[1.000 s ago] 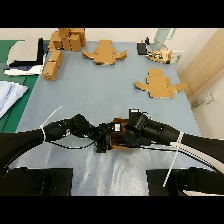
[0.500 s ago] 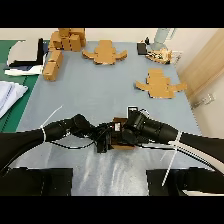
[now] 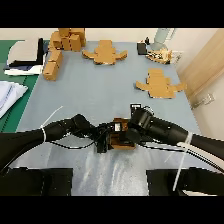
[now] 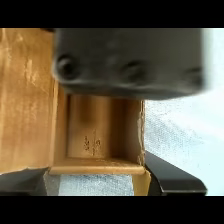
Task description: Fold the box.
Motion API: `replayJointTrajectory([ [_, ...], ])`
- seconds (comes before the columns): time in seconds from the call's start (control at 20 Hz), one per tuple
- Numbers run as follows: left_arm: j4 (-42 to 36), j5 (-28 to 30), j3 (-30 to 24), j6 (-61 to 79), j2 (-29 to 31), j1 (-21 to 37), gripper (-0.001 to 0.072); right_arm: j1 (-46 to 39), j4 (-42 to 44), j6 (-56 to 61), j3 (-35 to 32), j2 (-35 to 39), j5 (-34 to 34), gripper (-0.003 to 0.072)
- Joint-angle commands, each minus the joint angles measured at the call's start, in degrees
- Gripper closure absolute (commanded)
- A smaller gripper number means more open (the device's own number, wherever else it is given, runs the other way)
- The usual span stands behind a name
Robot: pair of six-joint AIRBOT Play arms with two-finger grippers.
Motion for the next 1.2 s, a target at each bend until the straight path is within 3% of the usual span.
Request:
replayJointTrajectory([
  [0.0,0.0,0.0,0.0,0.0,0.0,0.0,0.0222,-0.1,0.1,0.0,0.1,3.9,-0.2,0.0302],
  [0.3,0.0,0.0,0.0,0.0,0.0,0.0,0.0222,-0.1,-0.5,0.0,0.1,8.7,-1.8,0.0304],
  [0.5,0.0,0.0,0.0,0.0,0.0,0.0,0.0221,-0.1,-3.2,-1.6,0.1,9.1,-5.5,0.0345],
  [0.6,0.0,0.0,0.0,0.0,0.0,0.0,0.0222,-2.1,-6.0,-3.6,0.1,9.0,-8.7,0.0492],
  [0.7,0.0,0.0,0.0,0.0,0.0,0.0,0.0222,-7.1,-9.0,-8.3,0.0,8.9,-10.9,0.0511],
  [0.75,0.0,0.0,0.0,0.0,0.0,0.0,0.0222,-11.1,-9.8,-12.3,-0.1,8.8,-10.3,0.0550],
  [0.8,0.0,0.0,0.0,0.0,0.0,0.0,0.0222,-15.8,-9.8,-16.8,-0.1,8.6,-8.3,0.0651],
  [0.85,0.0,0.0,0.0,0.0,0.0,0.0,0.0222,-21.1,-8.9,-22.1,-0.1,8.2,-4.2,0.0685],
  [0.9,0.0,0.0,0.0,0.0,0.0,0.0,0.0222,-27.5,-5.0,-28.9,-0.1,7.3,1.7,0.0685],
  [1.0,0.0,0.0,0.0,0.0,0.0,0.0,0.0221,-40.6,15.7,-47.3,0.0,3.8,12.1,0.0685],
  [1.05,0.0,0.0,0.0,0.0,0.0,0.0,0.0222,-46.4,30.8,-58.6,0.0,0.8,13.9,0.0685],
  [1.15,0.0,0.0,0.0,0.0,0.0,0.0,0.0222,-54.1,61.5,-85.5,0.0,-6.8,9.4,0.0685],
])
